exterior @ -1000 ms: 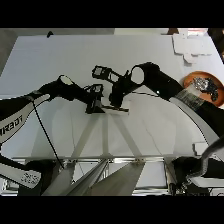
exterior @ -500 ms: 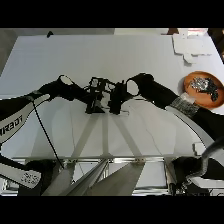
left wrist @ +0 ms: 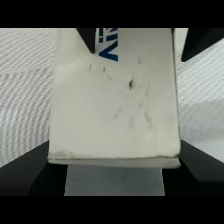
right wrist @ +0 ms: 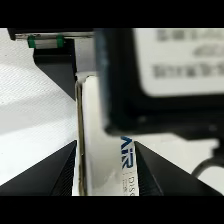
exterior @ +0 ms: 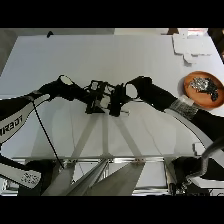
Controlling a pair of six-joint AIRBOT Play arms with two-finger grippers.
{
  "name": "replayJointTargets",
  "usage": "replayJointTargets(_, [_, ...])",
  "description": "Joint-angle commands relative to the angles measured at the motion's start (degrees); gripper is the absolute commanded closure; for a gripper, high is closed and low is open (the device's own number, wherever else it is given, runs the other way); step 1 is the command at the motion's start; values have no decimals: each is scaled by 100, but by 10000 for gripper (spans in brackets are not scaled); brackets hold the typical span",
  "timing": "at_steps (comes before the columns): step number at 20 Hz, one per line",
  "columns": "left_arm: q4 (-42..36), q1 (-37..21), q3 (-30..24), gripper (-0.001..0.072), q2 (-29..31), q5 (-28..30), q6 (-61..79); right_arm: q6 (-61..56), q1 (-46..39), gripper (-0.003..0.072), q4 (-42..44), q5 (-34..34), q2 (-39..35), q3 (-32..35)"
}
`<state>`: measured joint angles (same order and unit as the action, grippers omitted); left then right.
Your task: Fold the box and place the chain.
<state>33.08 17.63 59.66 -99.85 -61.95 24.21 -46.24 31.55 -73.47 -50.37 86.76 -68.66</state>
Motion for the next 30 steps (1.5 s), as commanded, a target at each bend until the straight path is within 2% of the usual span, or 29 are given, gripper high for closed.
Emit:
replayJointTargets(1, [-2,-2,-2,334,0,2,-7,-96,22,280,-4,-31,-144,4])
replayJointTargets(5, [0,-2,0,334,0,2,-7,-555,22,283,-15,-129,-509,7])
replayJointTargets(8, [-2,-2,0,334,0,2,-7,-1381,-131,312,22,-282,-765,13])
replayJointTargets(10, [-2,-2,-2,334,0,4,-9,-2017,-372,468,219,-308,-828,17])
replayJointTargets(12, [-2,-2,0,334,0,0,-7,-2240,-717,579,1010,-87,-824,188])
replayJointTargets(13, [0,-2,0,334,0,2,-7,-2238,-857,678,1484,120,-824,361])
replayJointTargets(17, [0,-2,0,334,0,2,-7,-2218,-1019,680,2787,1187,-809,1384])
replayJointTargets(20, [-2,-2,0,334,0,2,-7,-1751,-1019,680,3504,1421,-658,1838])
replayJointTargets(30, [-2,-2,-2,334,0,2,-7,-1755,-1016,680,3410,1351,-566,1943])
